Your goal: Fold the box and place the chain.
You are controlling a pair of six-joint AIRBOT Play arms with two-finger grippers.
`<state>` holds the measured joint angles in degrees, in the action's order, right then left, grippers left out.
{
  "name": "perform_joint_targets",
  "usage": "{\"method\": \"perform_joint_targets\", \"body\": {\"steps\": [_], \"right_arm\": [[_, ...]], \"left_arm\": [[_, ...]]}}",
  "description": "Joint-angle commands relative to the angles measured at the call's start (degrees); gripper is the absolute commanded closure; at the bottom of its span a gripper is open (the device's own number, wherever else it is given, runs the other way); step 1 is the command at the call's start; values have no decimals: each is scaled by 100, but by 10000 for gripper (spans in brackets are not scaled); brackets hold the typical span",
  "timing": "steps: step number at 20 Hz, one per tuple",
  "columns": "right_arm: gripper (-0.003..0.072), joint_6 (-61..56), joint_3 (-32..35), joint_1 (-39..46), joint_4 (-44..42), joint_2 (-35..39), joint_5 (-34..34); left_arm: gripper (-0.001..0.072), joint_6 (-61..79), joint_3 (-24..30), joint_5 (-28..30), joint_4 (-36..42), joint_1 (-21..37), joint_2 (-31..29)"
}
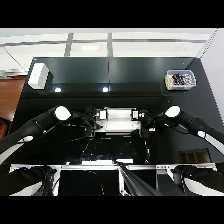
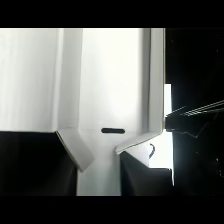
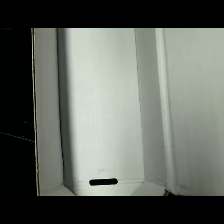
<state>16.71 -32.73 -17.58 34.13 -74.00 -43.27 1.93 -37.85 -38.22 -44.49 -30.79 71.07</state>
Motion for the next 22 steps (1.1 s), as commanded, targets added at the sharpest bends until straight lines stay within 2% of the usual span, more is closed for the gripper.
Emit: {"method": "perform_joint_targets", "body": {"steps": [1,6,10,13,14,15,16,17,18,19,20,21,22], "right_arm": [[617,0,-4,-4,0,4,2],[617,0,-4,-4,0,4,0],[617,2,-4,-4,0,4,2],[617,0,-4,-4,0,4,2],[617,0,-4,-4,0,4,2],[617,0,-4,-4,0,4,2],[617,0,-4,-7,0,4,2],[617,0,-4,-4,0,4,2],[617,0,-4,-4,0,4,2],[617,0,-4,-4,0,4,2],[617,0,-4,-4,0,4,2],[617,0,-4,-4,0,4,2],[617,0,-4,-4,0,4,2]], "left_arm": [[444,20,-142,-129,76,-59,140],[443,44,-142,-125,1091,-96,350],[433,133,-155,105,1443,-214,533],[435,131,-153,70,1541,-212,540],[480,131,-153,24,1537,-212,549],[633,136,-153,0,1464,-212,551],[628,133,-153,-35,1412,-212,551],[472,138,-153,-57,1386,-212,551],[243,133,-153,-55,1386,-210,551],[331,129,-155,-98,1357,-203,546],[538,131,-162,-146,1311,-201,535],[495,101,-164,-146,1298,-201,514],[531,-72,-168,-144,1285,-188,448]]}}
